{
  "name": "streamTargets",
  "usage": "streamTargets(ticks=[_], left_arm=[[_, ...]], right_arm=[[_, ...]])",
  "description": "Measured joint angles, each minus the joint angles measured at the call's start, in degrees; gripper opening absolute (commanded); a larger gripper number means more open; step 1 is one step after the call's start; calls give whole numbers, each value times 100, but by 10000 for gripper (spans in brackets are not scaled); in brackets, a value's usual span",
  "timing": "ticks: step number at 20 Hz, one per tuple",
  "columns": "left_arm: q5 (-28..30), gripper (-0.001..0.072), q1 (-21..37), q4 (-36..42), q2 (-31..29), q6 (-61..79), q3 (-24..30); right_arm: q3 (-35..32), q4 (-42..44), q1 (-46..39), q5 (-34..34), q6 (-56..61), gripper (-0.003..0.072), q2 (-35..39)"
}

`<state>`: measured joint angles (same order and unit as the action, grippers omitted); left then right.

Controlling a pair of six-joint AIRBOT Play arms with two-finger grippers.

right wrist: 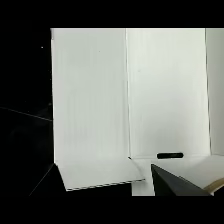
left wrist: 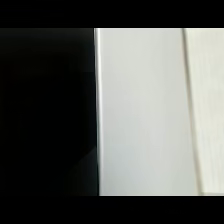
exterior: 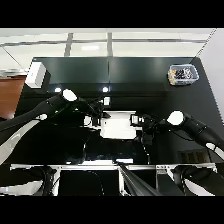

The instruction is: Fold the box and place the chain.

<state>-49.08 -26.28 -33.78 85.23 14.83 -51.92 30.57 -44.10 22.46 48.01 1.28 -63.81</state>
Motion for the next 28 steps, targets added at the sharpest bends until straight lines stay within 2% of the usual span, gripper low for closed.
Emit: streamTargets(ticks=[7,15,22,28], left_arm=[[0,23,0,-2,0,0,-2],[0,23,0,0,0,-2,-2],[0,23,0,0,0,0,0],[4,23,0,11,0,-13,-2]], right_arm=[[0,278,13,-37,-59,713,-7],[0,44,146,87,-260,712,-46],[2,26,372,-450,-278,712,-125],[11,44,356,-780,-203,712,352]])
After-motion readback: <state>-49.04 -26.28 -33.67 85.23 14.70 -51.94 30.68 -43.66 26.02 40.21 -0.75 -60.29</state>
